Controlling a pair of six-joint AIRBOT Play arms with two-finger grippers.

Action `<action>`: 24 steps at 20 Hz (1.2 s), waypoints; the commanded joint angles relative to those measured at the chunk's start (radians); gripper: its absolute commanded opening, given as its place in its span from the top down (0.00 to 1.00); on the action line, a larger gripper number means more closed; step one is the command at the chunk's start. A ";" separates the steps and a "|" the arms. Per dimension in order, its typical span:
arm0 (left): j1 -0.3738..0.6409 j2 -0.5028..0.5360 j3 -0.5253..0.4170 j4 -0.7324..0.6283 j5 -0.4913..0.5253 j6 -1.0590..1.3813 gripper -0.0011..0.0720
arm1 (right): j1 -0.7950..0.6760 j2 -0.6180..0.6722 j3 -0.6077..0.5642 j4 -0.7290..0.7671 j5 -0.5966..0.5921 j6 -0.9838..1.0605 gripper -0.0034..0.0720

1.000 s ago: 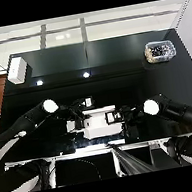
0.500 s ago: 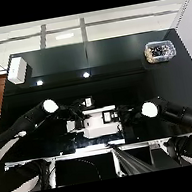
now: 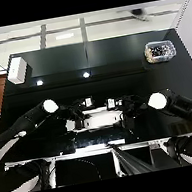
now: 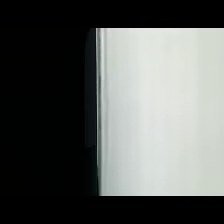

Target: Fold the box and place the chain.

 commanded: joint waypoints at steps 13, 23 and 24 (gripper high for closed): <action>-0.001 0.000 0.000 0.000 0.000 0.002 0.95 | -0.021 -0.022 0.005 0.125 -0.029 -0.150 0.02; -0.001 0.000 0.000 0.000 0.000 -0.001 0.95 | -0.107 -0.171 -0.008 0.212 0.025 -0.404 0.02; -0.001 0.000 0.000 0.000 0.000 -0.002 0.95 | -0.117 -0.171 -0.014 0.225 0.027 -0.430 0.02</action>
